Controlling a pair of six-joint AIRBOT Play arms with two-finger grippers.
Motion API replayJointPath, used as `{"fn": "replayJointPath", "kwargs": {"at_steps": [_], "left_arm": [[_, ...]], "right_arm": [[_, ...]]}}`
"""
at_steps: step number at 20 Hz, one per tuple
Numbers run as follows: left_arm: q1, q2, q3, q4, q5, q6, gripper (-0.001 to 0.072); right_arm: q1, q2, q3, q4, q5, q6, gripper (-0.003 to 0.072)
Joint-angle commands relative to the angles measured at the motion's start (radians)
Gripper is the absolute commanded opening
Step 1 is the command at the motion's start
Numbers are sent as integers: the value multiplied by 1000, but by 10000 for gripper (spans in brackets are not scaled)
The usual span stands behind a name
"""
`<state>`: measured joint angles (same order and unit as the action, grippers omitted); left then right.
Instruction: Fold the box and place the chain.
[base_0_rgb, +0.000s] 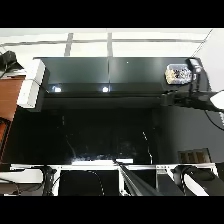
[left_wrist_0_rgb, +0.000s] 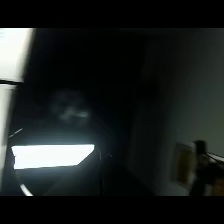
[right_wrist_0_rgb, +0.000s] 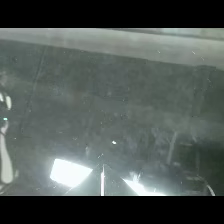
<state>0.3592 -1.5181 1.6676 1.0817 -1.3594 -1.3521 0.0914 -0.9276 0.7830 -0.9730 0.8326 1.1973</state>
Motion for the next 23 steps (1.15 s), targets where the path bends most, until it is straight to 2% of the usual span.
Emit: {"fn": "replayJointPath", "kwargs": {"at_steps": [1,3,5,7,8,10,12,23], "left_arm": [[-137,183,-201,-83,64,0,22],[-260,351,-458,-21,230,22,23],[-365,497,-699,101,402,21,24],[-408,606,-870,120,506,20,24],[-411,646,-926,111,525,20,25],[-410,679,-986,107,512,19,25],[-410,670,-1015,107,512,20,25],[-410,620,-1019,108,514,20,25]], "right_arm": [[68,-119,0,-124,-118,0,14],[57,-166,0,-202,-113,1,14],[39,-172,0,-212,-91,0,14],[40,-172,0,-208,-62,0,14],[40,-172,0,-207,-61,0,14],[40,-172,0,-208,-62,0,14],[40,-172,0,-207,-62,0,14],[40,-172,0,-208,-62,0,14]]}}
